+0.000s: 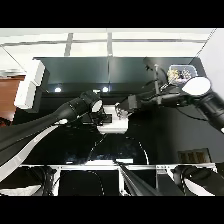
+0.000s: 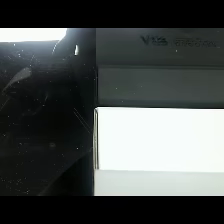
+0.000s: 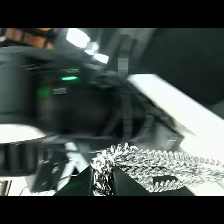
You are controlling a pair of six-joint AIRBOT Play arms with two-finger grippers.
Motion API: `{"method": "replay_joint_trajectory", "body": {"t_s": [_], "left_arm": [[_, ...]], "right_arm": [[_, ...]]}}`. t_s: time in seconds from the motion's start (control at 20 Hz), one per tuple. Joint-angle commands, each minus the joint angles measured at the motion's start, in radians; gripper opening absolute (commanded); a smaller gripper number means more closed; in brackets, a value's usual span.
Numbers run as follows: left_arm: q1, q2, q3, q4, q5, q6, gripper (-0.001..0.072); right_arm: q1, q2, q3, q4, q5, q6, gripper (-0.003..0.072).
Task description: Fold the box and place the chain.
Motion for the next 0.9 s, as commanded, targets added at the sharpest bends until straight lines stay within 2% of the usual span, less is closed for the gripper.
{"method": "replay_joint_trajectory", "body": {"t_s": [0.0,0.05,0.1,0.15,0.25,0.35,0.4,0.5,0.55,0.6,0.65,0.75,0.85], "left_arm": [[0.001,0.0,0.0,0.001,0.0,0.0,0.0028],[0.001,0.0,0.0,0.0,0.0,0.0,0.0027],[0.001,0.0,0.0,0.001,0.0,0.0,0.0027],[0.001,0.0,0.0,0.001,0.0,0.0,0.0027],[0.001,0.0,0.0,0.001,0.0,0.0,0.0028],[0.001,0.0,0.0,0.001,0.0,0.0,0.0027],[0.001,0.0,0.0,0.001,0.0,0.0,0.0027],[0.001,0.0,0.0,0.001,0.0,0.0,0.0027],[0.001,0.0,0.0,0.001,0.0,0.0,0.0028],[0.001,0.0,0.0,0.001,0.0,0.0,0.0027],[0.0,0.0,0.0,0.0,0.0,0.0,0.0028],[0.001,0.0,0.0,0.001,0.0,0.0,0.0027],[0.001,0.0,0.0,0.001,0.0,0.0,0.0027]], "right_arm": [[0.027,-0.054,-0.056,-0.023,-0.08,0.018,0.0023],[0.027,-0.063,-0.061,-0.024,-0.079,0.019,0.0039],[0.026,-0.066,-0.062,-0.024,-0.079,0.023,0.0222],[0.015,-0.064,-0.061,-0.024,-0.075,0.022,0.0338],[-0.064,-0.061,-0.059,-0.077,-0.051,0.022,0.0339],[-0.188,-0.061,-0.06,-0.19,-0.073,0.024,0.0338],[-0.244,-0.062,-0.06,-0.271,-0.112,0.046,0.0339],[-0.341,-0.07,-0.065,-0.496,-0.265,0.193,0.0339],[-0.374,-0.078,-0.075,-0.595,-0.35,0.316,0.0381],[-0.402,-0.096,-0.079,-0.658,-0.414,0.411,0.0631],[-0.429,-0.127,-0.079,-0.662,-0.469,0.445,0.0684],[-0.476,-0.204,-0.06,-0.582,-0.54,0.464,0.0682],[-0.509,-0.299,-0.002,-0.531,-0.547,0.474,0.0671]]}}
